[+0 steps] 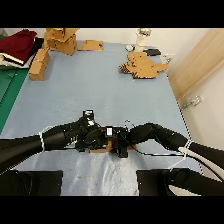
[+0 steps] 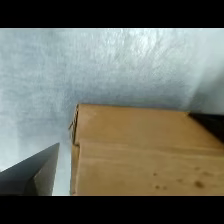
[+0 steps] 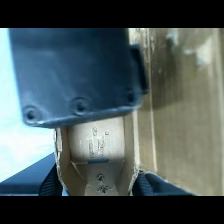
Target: Fold the box.
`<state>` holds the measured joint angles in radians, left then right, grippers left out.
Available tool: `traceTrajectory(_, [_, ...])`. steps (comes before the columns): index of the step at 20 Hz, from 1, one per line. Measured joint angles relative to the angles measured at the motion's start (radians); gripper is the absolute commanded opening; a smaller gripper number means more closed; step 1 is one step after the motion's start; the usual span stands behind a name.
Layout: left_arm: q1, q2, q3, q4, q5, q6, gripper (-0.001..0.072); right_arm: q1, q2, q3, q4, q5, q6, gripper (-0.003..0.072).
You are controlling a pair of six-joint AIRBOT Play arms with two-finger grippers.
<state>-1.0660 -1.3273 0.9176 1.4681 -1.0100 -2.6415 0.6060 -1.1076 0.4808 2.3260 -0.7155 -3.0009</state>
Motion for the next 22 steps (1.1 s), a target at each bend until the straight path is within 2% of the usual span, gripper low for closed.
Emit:
traceTrajectory(8, [0.002,0.039,0.005,-0.003,-0.032,0.003,0.0657,0.000,0.000,0.000,0.000,0.000,0.000,0.0500])
traceTrajectory(16, [0.004,0.192,0.011,0.037,-0.181,0.004,0.0655,0.000,0.000,0.000,-0.001,0.000,0.000,0.0500])
traceTrajectory(17, [0.006,0.203,0.011,0.042,-0.204,0.002,0.0589,0.000,0.000,0.000,-0.001,0.000,-0.001,0.0500])
traceTrajectory(19, [0.013,0.220,0.013,0.050,-0.238,0.001,0.0099,0.000,0.000,0.000,-0.001,0.000,-0.001,0.0500])
traceTrajectory(20, [0.015,0.227,0.017,0.050,-0.248,0.006,0.0011,0.000,0.000,0.000,-0.001,0.000,-0.001,0.0500])
traceTrajectory(22, [0.017,0.240,0.024,0.050,-0.264,0.045,0.0010,0.000,0.000,0.000,-0.001,0.000,-0.001,0.0500])
